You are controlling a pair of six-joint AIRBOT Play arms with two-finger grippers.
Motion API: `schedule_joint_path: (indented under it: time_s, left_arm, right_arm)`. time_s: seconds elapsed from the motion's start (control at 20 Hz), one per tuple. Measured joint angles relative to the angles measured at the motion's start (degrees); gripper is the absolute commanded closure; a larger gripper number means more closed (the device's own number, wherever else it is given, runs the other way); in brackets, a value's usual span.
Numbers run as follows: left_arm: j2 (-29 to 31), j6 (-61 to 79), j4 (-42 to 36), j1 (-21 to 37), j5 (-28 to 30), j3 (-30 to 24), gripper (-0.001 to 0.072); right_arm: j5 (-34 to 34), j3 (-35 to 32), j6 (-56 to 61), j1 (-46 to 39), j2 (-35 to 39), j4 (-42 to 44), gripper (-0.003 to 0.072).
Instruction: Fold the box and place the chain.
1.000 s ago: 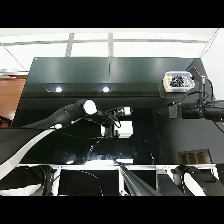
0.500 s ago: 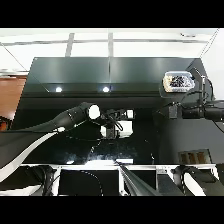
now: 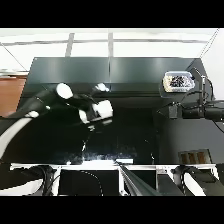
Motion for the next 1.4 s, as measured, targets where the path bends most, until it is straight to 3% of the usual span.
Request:
schedule_joint_path:
  time_s: [0.25,0.45,0.55,0.7,0.95,1.1,1.25,1.3,1.35,1.4]
  left_arm:
    - [-0.3,-5.4,-0.1,16.9,4.1,5.5,0.0409]
    - [-5.9,-7.9,0.0,25.3,8.6,14.8,0.0409]
    - [-11.0,-8.9,0.9,27.7,9.8,21.2,0.0413]
    - [-20.2,-15.3,8.4,29.8,10.6,32.3,0.0414]
    - [-34.3,-27.5,17.8,32.3,8.4,49.7,0.0414]
    - [-39.5,-30.4,18.5,34.0,5.4,55.8,0.0414]
    - [-42.2,-33.9,18.8,35.7,2.3,58.2,0.0401]
    - [-42.6,-34.8,18.8,36.3,1.4,58.7,0.0127]
    - [-43.0,-35.6,18.8,36.7,0.4,59.1,-0.0003]
    - [-43.2,-36.2,19.0,37.0,-0.8,59.6,-0.0003]
  right_arm:
    - [-0.2,0.0,0.0,0.0,0.0,0.0,0.0673]
    - [-0.2,0.0,0.1,0.0,0.0,1.4,0.0673]
    - [-0.2,0.0,0.1,0.0,0.0,3.1,0.0673]
    - [-0.2,0.0,0.3,0.0,0.0,5.6,0.0673]
    - [-1.7,0.0,1.7,0.0,0.0,7.8,0.0672]
    - [-3.8,0.0,2.1,0.0,0.0,8.1,0.0673]
    - [-5.4,0.0,2.4,0.0,0.0,8.2,0.0673]
    - [-5.6,0.0,2.4,0.0,0.0,8.2,0.0673]
    - [-5.7,0.0,2.4,0.0,0.0,8.2,0.0673]
    - [-5.9,0.0,2.5,0.0,0.0,8.2,0.0673]
